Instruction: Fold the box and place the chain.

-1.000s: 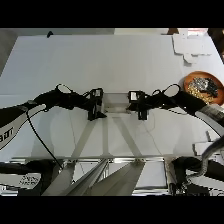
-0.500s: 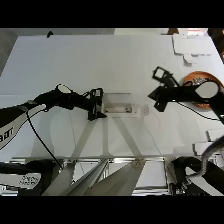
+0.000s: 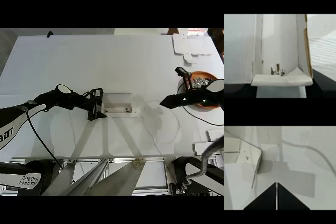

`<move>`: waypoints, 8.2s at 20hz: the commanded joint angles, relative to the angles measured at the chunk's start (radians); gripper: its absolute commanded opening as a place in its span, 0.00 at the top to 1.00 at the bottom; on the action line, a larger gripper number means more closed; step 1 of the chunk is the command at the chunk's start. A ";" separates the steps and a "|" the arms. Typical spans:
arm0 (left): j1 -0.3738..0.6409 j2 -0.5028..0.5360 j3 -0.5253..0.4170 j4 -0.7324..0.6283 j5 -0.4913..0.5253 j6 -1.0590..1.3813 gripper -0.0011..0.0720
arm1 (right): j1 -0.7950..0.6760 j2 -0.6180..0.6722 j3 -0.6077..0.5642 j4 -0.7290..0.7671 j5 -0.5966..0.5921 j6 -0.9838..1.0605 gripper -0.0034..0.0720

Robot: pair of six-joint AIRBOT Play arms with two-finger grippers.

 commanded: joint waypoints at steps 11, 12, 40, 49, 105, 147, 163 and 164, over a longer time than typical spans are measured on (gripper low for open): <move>0.000 0.000 0.000 0.000 0.000 0.000 0.77 | 0.176 -0.286 -0.001 0.249 -0.005 -0.035 0.94; 0.000 0.000 0.000 0.000 0.000 0.000 0.77 | 0.179 -0.286 -0.001 0.280 0.019 -0.062 0.94; 0.000 0.000 0.000 0.000 0.000 0.000 0.77 | 0.324 -0.179 0.000 0.383 -0.061 -0.103 0.32; 0.000 0.000 0.000 0.000 0.000 0.000 0.77 | 0.437 -0.176 0.000 0.351 -0.261 -0.040 0.32; 0.000 0.000 0.000 0.000 0.000 0.000 0.77 | 0.859 -0.181 0.156 -0.945 -0.237 1.524 0.40; 0.000 0.000 0.000 0.000 0.000 0.000 0.77 | 0.243 0.369 0.205 -1.107 0.209 1.190 0.30; 0.000 0.000 0.000 0.000 0.000 0.000 0.77 | -0.316 -0.151 0.206 -0.731 -0.279 0.649 0.09; 0.000 0.000 0.000 0.000 0.001 0.000 0.77 | -0.316 -0.179 0.206 -0.734 -0.291 0.649 0.09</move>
